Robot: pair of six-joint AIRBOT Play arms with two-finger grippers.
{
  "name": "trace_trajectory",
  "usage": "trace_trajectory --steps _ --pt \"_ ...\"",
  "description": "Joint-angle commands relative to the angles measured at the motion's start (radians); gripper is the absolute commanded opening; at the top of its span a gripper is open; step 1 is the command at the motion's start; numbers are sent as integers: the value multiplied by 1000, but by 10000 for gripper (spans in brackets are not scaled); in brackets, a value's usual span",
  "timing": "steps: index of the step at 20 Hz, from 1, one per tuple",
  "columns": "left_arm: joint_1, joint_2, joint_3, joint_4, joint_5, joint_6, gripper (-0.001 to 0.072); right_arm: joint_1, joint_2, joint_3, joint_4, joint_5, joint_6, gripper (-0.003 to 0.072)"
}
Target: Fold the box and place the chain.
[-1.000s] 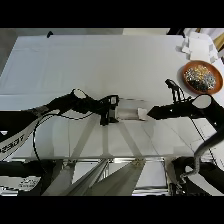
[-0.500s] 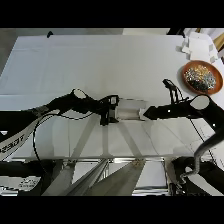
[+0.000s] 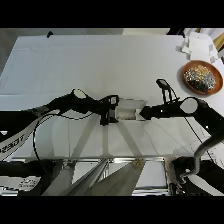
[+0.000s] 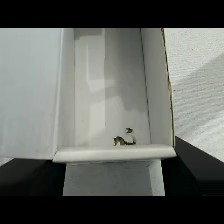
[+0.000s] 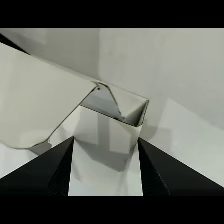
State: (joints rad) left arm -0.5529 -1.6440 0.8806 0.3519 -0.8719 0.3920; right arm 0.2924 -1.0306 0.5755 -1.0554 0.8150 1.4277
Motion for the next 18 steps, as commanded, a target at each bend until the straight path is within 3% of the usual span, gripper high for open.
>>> trace_trajectory --steps 1,5,9,14,18 --pt "1 1 1 0 0 0 286 51 -24 20 -104 -14 122 441" --pt "1 1 1 0 0 0 286 120 -88 83 -143 3 196 440" --pt "1 1 1 0 0 0 286 137 -156 134 -218 95 315 440" --pt "1 1 1 0 0 0 286 174 -167 183 -247 116 375 440" --pt "1 1 1 0 0 0 286 223 -198 222 -386 170 512 438"
